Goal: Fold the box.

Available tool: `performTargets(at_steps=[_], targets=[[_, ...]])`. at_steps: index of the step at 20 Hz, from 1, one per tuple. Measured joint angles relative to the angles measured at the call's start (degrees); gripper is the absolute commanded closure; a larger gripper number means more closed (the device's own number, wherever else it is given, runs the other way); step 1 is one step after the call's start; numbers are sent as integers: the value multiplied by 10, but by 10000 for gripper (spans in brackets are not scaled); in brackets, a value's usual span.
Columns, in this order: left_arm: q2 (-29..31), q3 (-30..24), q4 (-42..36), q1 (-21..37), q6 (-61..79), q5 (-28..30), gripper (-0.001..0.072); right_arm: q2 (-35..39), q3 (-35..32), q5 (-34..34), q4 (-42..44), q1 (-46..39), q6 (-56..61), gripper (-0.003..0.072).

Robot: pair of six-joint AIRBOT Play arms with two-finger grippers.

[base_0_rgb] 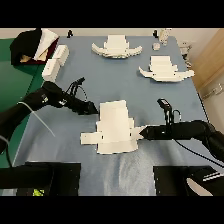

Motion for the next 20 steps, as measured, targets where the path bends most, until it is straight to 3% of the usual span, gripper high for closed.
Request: performTargets(at_steps=[8, 15, 20], targets=[[-147, 78, -66, 0, 57, -96, 356, 1, -1, 3, -1, 5, 8, 686], [-186, 100, -110, 0, 134, -173, 357, 1, -1, 3, -4, 5, 9, 686], [-191, 105, -116, 0, 170, -195, 357, 1, -1, 3, -5, 5, 10, 686]])
